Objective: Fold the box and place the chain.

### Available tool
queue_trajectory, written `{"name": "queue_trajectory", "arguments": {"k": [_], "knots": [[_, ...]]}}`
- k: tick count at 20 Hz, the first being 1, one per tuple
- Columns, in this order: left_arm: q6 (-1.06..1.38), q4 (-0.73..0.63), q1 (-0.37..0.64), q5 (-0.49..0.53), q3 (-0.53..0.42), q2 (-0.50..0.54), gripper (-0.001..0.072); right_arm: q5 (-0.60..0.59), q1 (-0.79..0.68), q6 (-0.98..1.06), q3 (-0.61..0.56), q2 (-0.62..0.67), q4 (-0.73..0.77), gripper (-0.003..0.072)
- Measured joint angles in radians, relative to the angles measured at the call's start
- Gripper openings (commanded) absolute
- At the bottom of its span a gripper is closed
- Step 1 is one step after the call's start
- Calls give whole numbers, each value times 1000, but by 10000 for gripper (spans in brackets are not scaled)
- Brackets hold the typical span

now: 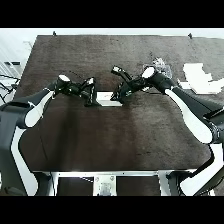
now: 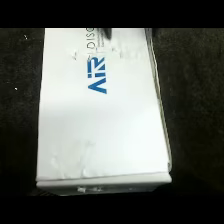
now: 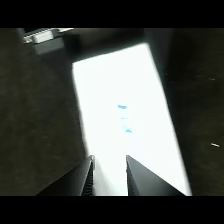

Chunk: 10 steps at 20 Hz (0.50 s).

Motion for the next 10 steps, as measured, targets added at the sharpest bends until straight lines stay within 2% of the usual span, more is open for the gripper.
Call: {"name": "queue_trajectory", "arguments": {"k": [2, 3, 4, 6, 10], "knots": [[0, 0, 0, 1, 0, 0, 469, -4, -16, -8, 8, 1, 66, 121], [0, 0, 0, 2, 0, 0, 469, -2, -20, -9, 8, 0, 90, 107], [-1, 0, 0, 2, 0, 0, 469, 1, -24, -12, 6, -1, 111, 44], [-1, 0, 0, 3, 0, 0, 468, -1, -24, -12, -5, -13, 141, 14], [0, 0, 0, 5, 0, 0, 468, 2, 0, 26, -29, -51, 155, 12]]}}
